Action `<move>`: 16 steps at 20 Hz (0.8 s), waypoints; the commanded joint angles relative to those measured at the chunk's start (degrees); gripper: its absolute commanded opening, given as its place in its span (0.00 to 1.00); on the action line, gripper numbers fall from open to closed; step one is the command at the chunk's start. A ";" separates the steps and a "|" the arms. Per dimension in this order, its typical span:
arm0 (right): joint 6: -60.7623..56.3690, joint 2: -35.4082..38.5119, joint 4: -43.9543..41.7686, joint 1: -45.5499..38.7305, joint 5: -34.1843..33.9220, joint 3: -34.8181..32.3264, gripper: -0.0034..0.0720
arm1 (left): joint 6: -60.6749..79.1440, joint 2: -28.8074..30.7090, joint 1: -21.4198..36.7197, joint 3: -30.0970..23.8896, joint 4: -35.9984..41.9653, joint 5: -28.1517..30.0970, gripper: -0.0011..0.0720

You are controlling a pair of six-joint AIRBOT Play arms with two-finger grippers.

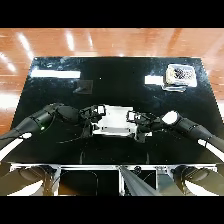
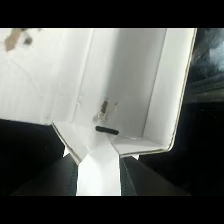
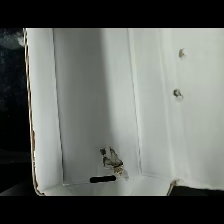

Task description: Fold the box and place the chain.

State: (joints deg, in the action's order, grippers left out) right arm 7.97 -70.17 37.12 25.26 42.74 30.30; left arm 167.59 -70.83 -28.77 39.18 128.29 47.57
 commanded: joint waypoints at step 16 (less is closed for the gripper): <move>0.00 -0.85 -0.02 0.00 0.07 -0.04 0.95 | 0.04 -2.64 -4.13 0.00 5.75 -2.45 0.42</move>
State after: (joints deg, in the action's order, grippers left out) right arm 7.99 -70.94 37.10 25.26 42.78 30.30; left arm 167.59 -72.69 -32.42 39.18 132.99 45.78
